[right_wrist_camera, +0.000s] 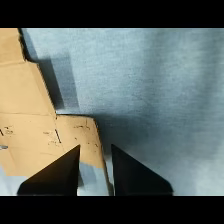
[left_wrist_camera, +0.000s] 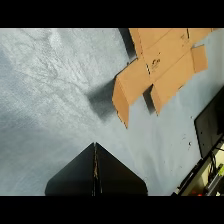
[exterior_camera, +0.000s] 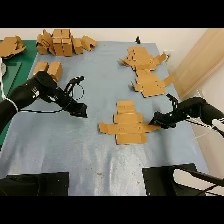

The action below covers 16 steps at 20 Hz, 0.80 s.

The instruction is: Fold the box.

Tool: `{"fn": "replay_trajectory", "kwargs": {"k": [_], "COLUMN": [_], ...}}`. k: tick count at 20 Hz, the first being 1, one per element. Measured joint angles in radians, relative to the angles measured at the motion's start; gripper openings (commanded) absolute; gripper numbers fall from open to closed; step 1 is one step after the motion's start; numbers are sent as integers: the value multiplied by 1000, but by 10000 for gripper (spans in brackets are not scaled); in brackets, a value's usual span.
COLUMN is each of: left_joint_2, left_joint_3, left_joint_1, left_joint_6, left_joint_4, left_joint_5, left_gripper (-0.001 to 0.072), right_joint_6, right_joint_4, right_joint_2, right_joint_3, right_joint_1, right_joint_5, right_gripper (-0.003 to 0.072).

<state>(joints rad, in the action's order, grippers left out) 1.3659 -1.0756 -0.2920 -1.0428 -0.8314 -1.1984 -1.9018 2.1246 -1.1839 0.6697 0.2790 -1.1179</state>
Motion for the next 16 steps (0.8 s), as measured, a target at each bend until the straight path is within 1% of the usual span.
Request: {"fn": "replay_trajectory", "kwargs": {"k": [1, 2, 3, 4, 5, 7, 8, 9, 10, 13, 16], "left_joint_2": [0, 0, 0, 0, 0, 0, 1, 2, 6, 17, 21], "left_joint_3": [2, 4, 5, 6, 7, 9, 10, 10, 10, 11, 12], "left_joint_1": [0, 0, 0, 0, 0, 0, 1, 5, 9, 26, 36], "left_joint_6": [1, 3, 4, 5, 9, 23, 29, 34, 35, 14, 2], "left_joint_4": [6, 14, 23, 31, 40, 53, 59, 61, 67, 73, 75], "left_joint_5": [-5, -7, -11, -15, -17, -16, -15, -8, -1, 10, 15], "left_gripper": [13, 13, 13, 14, 14, 15, 103, 389, 465, 466, 467], "right_joint_6": [-7, -16, -26, -36, -43, -61, -73, -88, -105, -138, -153], "right_joint_4": [6, 18, 26, 35, 45, 68, 85, 112, 151, 256, 308], "right_joint_2": [-13, -25, -34, -40, -45, -51, -52, -53, -53, -49, -17], "right_joint_3": [5, 11, 16, 21, 24, 27, 27, 27, 23, -10, -82], "right_joint_1": [-3, -8, -13, -18, -24, -48, -66, -89, -119, -237, -354], "right_joint_5": [0, -6, -19, -27, -39, -60, -69, -68, -61, 11, 123], "right_gripper": [258, 245, 125, 33, 5, 3, 2, 1, 2, 1, 0]}}
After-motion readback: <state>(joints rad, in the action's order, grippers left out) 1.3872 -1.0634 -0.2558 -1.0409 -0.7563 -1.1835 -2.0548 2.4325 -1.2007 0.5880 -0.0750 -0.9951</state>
